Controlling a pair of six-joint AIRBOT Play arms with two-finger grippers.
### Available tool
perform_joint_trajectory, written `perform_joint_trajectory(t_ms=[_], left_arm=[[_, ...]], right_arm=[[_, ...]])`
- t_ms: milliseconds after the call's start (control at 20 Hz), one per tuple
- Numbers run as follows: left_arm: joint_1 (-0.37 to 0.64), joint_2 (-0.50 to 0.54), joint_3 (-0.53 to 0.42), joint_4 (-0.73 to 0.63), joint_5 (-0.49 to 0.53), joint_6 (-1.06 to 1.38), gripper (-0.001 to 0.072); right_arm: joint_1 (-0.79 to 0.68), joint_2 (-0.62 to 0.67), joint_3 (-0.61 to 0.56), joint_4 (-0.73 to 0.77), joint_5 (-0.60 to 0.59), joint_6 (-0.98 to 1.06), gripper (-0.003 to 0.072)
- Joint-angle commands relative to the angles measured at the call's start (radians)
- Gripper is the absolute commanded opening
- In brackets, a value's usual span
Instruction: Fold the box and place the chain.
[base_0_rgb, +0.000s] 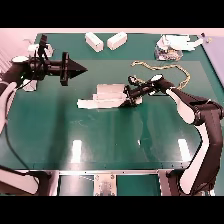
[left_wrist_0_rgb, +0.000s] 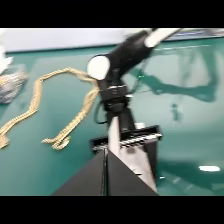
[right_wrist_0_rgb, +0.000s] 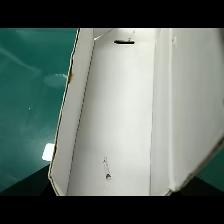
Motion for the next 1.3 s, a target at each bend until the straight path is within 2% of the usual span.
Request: perform_joint_trajectory(t_ms=[0, 150, 350, 550, 750, 1050, 1250], left_arm=[[-0.03, 0.174, -0.221, -0.014, 0.292, 0.026, 0.0013], [-0.09, 0.204, -0.333, -0.014, 0.369, 0.082, 0.0013], [-0.176, 0.204, -0.45, -0.015, 0.554, 0.154, 0.0014], [-0.181, 0.2, -0.494, -0.014, 0.539, 0.153, 0.0014], [-0.181, 0.133, -0.462, -0.039, 0.49, 0.16, 0.0014], [-0.181, -0.018, -0.294, -0.045, 0.449, 0.15, 0.0014], [-0.181, -0.071, -0.217, -0.043, 0.467, 0.141, 0.0014]], right_arm=[[0.0, 0.0, 0.0, 0.0, 0.0, 0.0, 0.0498], [0.0, 0.0, 0.0, 0.0, 0.0, 0.0, 0.0498], [0.001, 0.0, 0.0, 0.0, 0.0, 0.0, 0.0498], [0.001, 0.0, 0.0, 0.0, 0.0, 0.0, 0.0498], [0.001, 0.0, 0.0, 0.0, 0.0, 0.0, 0.0498], [0.001, 0.0, 0.0, 0.0, 0.0, 0.0, 0.0498], [0.001, 0.0, 0.0, 0.0, 0.0, 0.0, 0.0498]])
